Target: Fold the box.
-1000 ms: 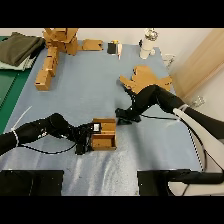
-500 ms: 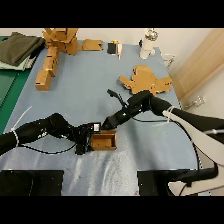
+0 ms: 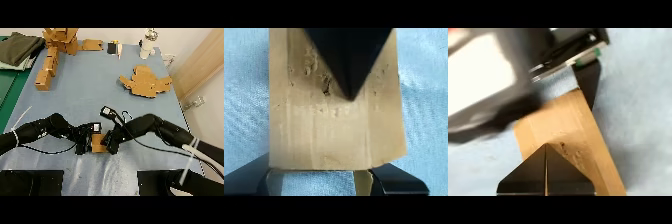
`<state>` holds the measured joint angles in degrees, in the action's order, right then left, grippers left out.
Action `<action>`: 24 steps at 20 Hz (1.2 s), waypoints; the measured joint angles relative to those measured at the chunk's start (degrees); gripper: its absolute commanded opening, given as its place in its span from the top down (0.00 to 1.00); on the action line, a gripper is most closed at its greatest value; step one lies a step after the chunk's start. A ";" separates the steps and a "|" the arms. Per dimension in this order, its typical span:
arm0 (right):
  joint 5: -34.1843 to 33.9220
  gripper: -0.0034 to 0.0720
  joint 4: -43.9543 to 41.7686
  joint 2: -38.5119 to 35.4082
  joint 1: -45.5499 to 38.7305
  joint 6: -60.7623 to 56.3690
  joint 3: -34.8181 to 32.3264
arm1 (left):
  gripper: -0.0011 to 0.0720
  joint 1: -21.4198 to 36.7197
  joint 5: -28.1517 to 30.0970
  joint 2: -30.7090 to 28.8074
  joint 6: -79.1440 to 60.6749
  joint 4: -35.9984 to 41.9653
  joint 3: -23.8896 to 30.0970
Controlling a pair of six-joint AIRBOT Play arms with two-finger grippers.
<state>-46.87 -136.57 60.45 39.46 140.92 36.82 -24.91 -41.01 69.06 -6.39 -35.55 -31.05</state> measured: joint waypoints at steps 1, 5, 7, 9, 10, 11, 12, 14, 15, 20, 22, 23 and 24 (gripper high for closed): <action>2.45 0.95 1.77 -1.55 1.60 0.02 -0.85 | 0.35 0.00 0.00 0.00 0.00 0.00 0.00; 11.34 0.79 11.43 -7.02 9.14 0.13 -3.74 | 0.35 0.00 0.00 0.00 0.00 0.00 0.00; 14.21 0.41 16.48 -8.22 11.67 0.13 -4.81 | 0.35 0.00 0.00 0.00 0.00 0.00 0.00; 16.06 0.41 19.47 -8.61 13.09 1.03 -5.35 | 0.35 0.00 0.00 0.00 -0.02 0.00 0.00; 16.57 0.40 20.59 -8.63 13.46 2.10 -5.53 | 0.35 0.00 0.00 0.00 0.00 0.00 0.00; 17.14 0.31 21.35 -8.63 13.75 3.21 -5.64 | 0.35 0.00 0.00 0.00 0.00 0.00 0.00; 17.73 0.27 21.88 -8.57 14.03 4.42 -5.70 | 0.35 0.00 -0.02 0.00 0.00 0.00 0.00; 18.43 0.27 22.71 -8.39 14.29 6.47 -5.84 | 0.35 0.00 0.00 0.00 0.00 0.00 0.00; 18.78 0.27 22.99 -8.28 14.38 7.43 -5.86 | 0.35 0.00 0.00 0.00 0.00 0.00 0.00; 19.26 0.27 23.96 -6.95 14.53 10.73 -5.90 | 0.35 0.00 0.00 0.00 0.00 0.02 0.00; 19.26 0.28 24.20 -6.45 14.53 11.58 -5.92 | 0.35 0.00 0.00 0.00 0.00 0.00 0.00; 19.26 0.32 24.50 -6.25 14.53 11.80 -5.92 | 0.35 0.00 0.00 0.00 0.00 0.00 0.00; 19.28 0.41 24.92 -6.10 14.53 12.11 -5.90 | 0.35 0.00 0.00 0.00 0.00 0.00 0.00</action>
<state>-27.59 -111.66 54.35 54.00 153.03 30.92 -24.91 -41.01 69.06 -6.39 -35.55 -31.05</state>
